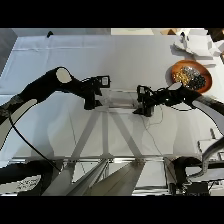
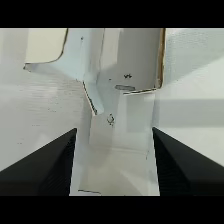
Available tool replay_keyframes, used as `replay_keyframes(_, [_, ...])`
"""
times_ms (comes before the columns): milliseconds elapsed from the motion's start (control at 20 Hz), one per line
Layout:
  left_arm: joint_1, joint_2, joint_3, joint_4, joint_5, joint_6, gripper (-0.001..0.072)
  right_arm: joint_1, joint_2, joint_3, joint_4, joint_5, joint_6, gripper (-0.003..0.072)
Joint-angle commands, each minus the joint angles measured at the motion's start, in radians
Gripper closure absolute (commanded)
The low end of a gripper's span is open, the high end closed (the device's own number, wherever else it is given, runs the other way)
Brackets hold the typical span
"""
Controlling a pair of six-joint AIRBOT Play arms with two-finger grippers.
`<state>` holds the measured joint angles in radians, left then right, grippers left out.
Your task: Fold the box and place the chain.
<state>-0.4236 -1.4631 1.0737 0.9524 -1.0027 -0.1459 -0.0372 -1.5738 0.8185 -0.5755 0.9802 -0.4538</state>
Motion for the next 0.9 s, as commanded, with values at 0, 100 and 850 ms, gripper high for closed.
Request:
replay_keyframes(0, [0.034, -0.032, -0.001, -0.054, -0.035, 0.056, 0.0183, 0.000, 0.000, 0.000, 0.000, 0.000, 0.000, 0.0251])
replay_keyframes(100, [0.051, -0.063, -0.001, -0.091, -0.057, 0.102, 0.0220, 0.000, 0.000, 0.000, 0.000, 0.000, 0.000, 0.0251])
replay_keyframes(850, [0.048, -0.155, 0.000, -0.242, -0.082, 0.413, 0.0435, 0.000, 0.000, 0.000, 0.000, 0.000, 0.000, 0.0251])
